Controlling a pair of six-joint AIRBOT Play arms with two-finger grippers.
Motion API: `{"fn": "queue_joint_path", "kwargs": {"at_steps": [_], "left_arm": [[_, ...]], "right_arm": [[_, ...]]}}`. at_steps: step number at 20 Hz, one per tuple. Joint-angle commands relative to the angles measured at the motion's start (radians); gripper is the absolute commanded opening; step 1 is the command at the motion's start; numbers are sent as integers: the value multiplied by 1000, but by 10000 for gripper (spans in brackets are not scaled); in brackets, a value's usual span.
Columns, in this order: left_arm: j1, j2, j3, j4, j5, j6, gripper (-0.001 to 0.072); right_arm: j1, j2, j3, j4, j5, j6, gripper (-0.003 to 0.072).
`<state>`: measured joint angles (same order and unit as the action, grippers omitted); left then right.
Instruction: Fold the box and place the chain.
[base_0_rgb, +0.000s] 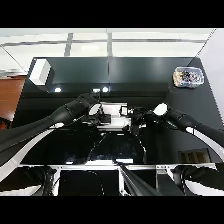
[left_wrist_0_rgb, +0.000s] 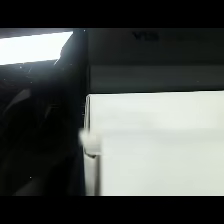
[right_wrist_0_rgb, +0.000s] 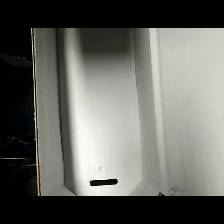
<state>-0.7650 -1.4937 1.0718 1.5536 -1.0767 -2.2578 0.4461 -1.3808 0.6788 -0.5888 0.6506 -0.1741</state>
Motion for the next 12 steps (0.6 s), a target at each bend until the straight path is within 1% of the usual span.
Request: {"fn": "queue_joint_path", "kwargs": {"at_steps": [1,5,7,8,9,12], "left_arm": [[1,0,1,-20,-2,-1,25],[1,0,1,-21,-2,-1,24],[1,0,2,-22,-1,-1,43],[1,0,2,-22,-1,-1,209],[1,0,2,-22,-1,-1,351],[1,0,2,-26,-1,-1,361]], "right_arm": [[-1,0,0,1,0,2,128],[-1,0,0,1,0,2,128],[-1,0,0,1,0,2,128],[-1,0,0,1,0,2,128],[-1,0,0,1,0,2,128],[-1,0,0,1,0,2,128]]}}
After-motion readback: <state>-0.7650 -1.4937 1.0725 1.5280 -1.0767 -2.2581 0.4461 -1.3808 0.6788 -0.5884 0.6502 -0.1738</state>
